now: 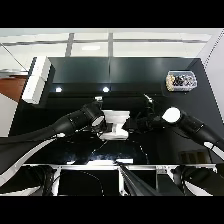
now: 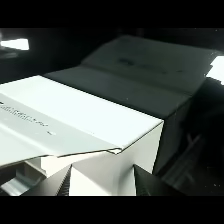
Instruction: Fold the box and place the chain.
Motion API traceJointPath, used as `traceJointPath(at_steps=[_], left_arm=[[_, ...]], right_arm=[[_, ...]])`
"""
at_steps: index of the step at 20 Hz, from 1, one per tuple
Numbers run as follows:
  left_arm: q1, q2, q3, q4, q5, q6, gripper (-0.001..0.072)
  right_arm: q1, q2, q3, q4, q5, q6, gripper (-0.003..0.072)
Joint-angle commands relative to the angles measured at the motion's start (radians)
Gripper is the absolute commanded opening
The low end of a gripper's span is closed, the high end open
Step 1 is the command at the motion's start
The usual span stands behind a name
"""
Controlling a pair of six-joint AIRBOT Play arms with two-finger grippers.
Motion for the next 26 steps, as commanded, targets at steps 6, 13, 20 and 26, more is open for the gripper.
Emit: traceJointPath(at_steps=[6,13,20,26], left_arm=[[0.0,-0.002,-0.001,0.004,0.002,0.002,0.003],[0.0,-0.002,-0.001,0.003,0.001,0.002,0.003],[0.001,-0.002,-0.001,0.003,0.0,0.002,0.003],[0.001,-0.002,-0.001,0.004,0.006,0.002,0.003]], right_arm=[[0.105,-0.023,0.1,-0.327,0.038,0.326,0.0429],[0.206,-0.146,0.224,-0.544,0.121,0.529,0.0344],[0.276,-0.233,0.301,-0.668,0.222,0.68,0.0344],[0.276,-0.256,0.324,-0.671,0.252,0.733,0.0298]])
